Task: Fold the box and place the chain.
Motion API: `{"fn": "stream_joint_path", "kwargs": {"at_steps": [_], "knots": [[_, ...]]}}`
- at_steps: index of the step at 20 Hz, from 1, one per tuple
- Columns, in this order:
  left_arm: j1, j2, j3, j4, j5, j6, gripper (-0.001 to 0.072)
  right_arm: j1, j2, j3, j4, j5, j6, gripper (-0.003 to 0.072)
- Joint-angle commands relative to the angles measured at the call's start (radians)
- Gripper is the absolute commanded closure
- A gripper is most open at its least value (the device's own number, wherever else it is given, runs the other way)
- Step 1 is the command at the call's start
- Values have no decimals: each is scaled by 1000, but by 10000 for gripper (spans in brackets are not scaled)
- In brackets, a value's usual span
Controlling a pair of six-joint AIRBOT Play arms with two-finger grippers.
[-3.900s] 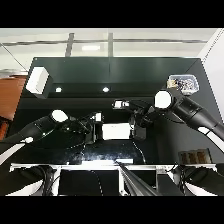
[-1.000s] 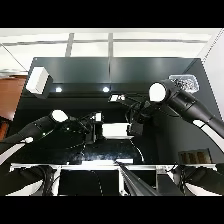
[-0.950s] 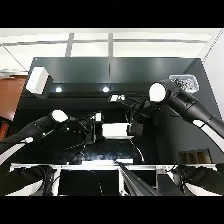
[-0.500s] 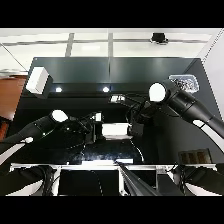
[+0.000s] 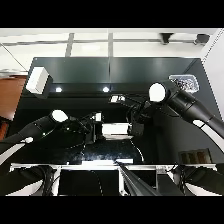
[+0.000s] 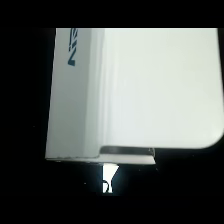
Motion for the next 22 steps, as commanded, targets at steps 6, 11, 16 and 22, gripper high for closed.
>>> {"fn": "stream_joint_path", "kwargs": {"at_steps": [6,11,16,22], "knots": [[0,0,0,0,0,0,321,0,-20,0,-26,-38,0,-8],[0,0,0,0,0,0,321,0,-39,4,-19,-25,0,-7],[0,0,0,0,0,0,321,-3,8,21,30,34,20,-8],[0,-1,0,0,0,0,321,-41,40,23,71,60,48,-7]]}}
